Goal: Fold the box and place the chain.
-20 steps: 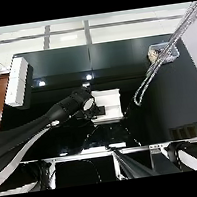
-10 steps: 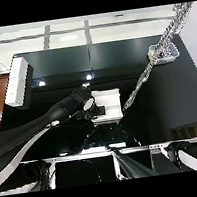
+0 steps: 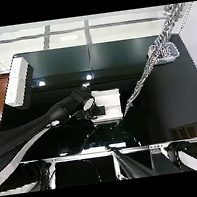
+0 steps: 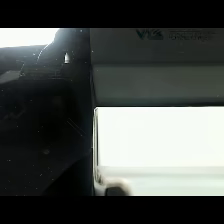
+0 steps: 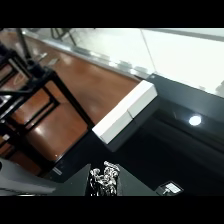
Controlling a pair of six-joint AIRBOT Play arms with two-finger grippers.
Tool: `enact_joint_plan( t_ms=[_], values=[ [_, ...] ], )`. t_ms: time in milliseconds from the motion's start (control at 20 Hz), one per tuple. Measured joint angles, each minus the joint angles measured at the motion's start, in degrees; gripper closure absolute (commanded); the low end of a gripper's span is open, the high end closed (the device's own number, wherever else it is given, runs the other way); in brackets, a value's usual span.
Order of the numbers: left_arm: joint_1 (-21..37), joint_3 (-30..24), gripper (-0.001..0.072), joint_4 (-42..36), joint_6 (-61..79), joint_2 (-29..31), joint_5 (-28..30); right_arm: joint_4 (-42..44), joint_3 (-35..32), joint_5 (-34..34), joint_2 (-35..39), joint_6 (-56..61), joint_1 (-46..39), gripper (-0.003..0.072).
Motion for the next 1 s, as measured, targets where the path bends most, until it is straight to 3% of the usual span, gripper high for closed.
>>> enact_joint_plan(
  t_ms=[1000],
  values=[
    [0.0,0.0,0.0679,0.0,0.0,0.0,0.0,6.0,-2.4,-5.1,-2.3,-2.5,2.4,0.0670]
  ],
)
